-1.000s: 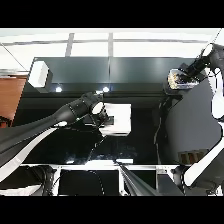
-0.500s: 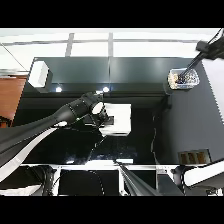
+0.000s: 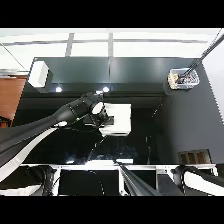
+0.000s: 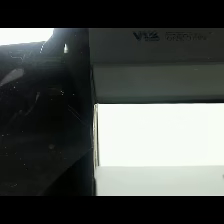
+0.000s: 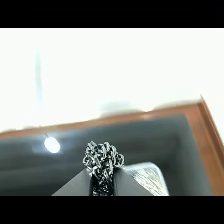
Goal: Fold the box and place the chain.
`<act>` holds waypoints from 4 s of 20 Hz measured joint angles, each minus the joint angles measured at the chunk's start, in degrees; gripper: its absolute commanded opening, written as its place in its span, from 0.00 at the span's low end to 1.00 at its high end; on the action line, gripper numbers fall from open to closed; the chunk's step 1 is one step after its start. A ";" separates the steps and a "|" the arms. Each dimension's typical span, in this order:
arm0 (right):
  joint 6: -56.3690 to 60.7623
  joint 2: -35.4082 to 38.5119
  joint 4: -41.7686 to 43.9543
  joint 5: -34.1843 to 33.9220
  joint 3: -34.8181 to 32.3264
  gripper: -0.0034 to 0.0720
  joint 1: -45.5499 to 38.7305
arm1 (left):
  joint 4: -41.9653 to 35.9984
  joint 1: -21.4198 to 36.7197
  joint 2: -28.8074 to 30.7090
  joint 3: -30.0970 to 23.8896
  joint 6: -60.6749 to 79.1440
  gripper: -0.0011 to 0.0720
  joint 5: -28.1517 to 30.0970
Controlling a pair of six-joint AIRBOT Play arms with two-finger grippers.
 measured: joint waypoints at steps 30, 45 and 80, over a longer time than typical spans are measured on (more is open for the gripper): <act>-12.55 17.49 23.96 17.31 -16.31 0.06 27.39 | 0.20 0.00 0.00 0.00 0.00 0.05 0.13; -8.92 11.98 30.16 10.05 -16.31 0.06 29.64 | 0.20 0.00 0.00 0.00 0.00 0.05 0.11; -5.97 8.98 26.73 9.64 -34.42 0.07 35.63 | 0.20 0.00 0.00 0.00 0.00 0.05 0.24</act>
